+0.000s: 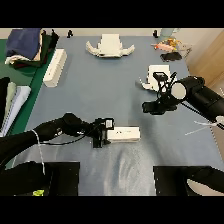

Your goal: Fold the box.

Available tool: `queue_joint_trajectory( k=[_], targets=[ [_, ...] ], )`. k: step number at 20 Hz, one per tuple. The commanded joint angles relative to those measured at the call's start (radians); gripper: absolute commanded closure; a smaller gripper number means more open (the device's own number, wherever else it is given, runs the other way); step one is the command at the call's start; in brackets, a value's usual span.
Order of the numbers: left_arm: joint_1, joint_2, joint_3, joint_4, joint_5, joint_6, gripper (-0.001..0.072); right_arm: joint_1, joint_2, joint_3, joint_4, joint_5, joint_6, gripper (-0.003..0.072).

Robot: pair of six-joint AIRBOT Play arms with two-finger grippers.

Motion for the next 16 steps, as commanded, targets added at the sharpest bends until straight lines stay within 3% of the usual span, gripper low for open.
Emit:
queue_joint_trajectory(
  k=[1, 6, 10, 12, 14, 16],
  targets=[
    [0.017, 0.011, 0.005, -0.019, 0.01, -0.066, 0.0263, -0.001, -0.002, 0.003, 0.021, 0.021, 0.034, 0.0682],
    [0.187, 0.151, 0.005, -0.014, 0.094, -0.274, 0.0263, -0.001, -0.002, 0.003, 0.02, 0.022, 0.034, 0.0682],
    [0.463, 0.271, 0.005, 0.131, 0.173, -0.611, 0.0263, -0.001, -0.002, 0.003, 0.02, 0.022, 0.034, 0.0682],
    [0.637, 0.301, 0.005, 0.297, 0.126, -0.782, 0.0263, -0.001, -0.002, 0.003, 0.02, 0.022, 0.034, 0.0682],
    [0.807, 0.308, 0.005, 0.505, 0.013, -0.916, 0.0263, -0.001, -0.002, 0.003, 0.02, 0.022, 0.034, 0.0682],
    [0.957, 0.307, 0.005, 0.629, -0.078, -1.011, 0.0263, -0.001, -0.002, 0.003, 0.02, 0.022, 0.034, 0.0682]
  ],
)
